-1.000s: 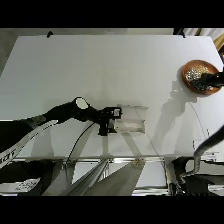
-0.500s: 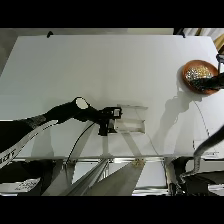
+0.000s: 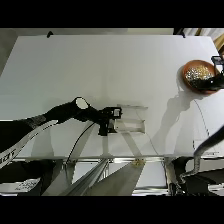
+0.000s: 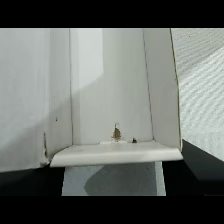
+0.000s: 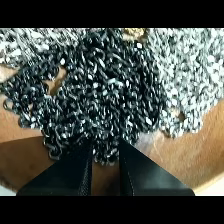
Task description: Fold the box and place the chain.
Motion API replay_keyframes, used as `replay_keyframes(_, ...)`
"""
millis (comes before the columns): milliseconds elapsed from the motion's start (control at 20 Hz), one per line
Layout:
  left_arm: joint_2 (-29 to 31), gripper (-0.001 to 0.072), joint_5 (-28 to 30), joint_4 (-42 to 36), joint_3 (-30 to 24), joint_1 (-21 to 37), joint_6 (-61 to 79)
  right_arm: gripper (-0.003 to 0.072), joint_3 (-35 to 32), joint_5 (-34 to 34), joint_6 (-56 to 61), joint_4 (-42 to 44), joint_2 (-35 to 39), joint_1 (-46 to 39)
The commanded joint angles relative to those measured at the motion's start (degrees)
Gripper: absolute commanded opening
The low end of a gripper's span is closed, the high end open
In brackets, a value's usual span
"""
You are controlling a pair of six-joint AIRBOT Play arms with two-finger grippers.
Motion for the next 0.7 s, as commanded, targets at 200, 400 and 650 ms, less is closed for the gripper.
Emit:
replay_keyframes(200, 0.0, 0.0397, 0.0, 0.0, 0.1, 0.0, 0.0, 0.0168, 0.0, -1.4, -0.8, 1.4, -1.4, 0.0)
replay_keyframes(400, 0.0, 0.0397, 0.0, 0.0, 0.1, 0.0, 0.0, 0.0014, 0.0, 0.1, -0.8, 1.3, -2.0, 0.0)
replay_keyframes(650, 0.0, 0.0397, 0.0, 0.0, 0.1, 0.0, 0.0, 0.0016, 0.0, 0.0, -0.8, 1.3, 0.4, 0.0)
